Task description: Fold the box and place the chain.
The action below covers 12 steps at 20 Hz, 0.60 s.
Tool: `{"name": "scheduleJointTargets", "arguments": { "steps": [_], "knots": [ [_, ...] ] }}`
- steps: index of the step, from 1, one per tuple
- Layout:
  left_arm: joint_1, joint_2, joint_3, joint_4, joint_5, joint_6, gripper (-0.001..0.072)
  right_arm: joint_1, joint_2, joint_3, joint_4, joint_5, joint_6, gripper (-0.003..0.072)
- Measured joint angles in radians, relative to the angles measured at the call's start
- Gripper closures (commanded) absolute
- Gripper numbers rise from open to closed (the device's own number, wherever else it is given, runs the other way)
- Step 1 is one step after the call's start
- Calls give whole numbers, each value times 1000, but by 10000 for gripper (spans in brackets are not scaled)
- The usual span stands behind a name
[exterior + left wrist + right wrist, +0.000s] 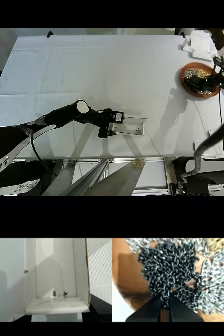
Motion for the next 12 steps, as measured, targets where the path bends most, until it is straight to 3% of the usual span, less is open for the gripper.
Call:
{"name": "scheduleJointTargets", "arguments": {
  "steps": [5, 12],
  "knots": [
    [0, 0, 0, 0, 0, 0, 375, 0, 172, 0, -1, 63, -49, 676],
    [0, 0, 0, 0, 0, 0, 375, 0, 540, 0, 47, 279, -137, 675]
  ]
}}
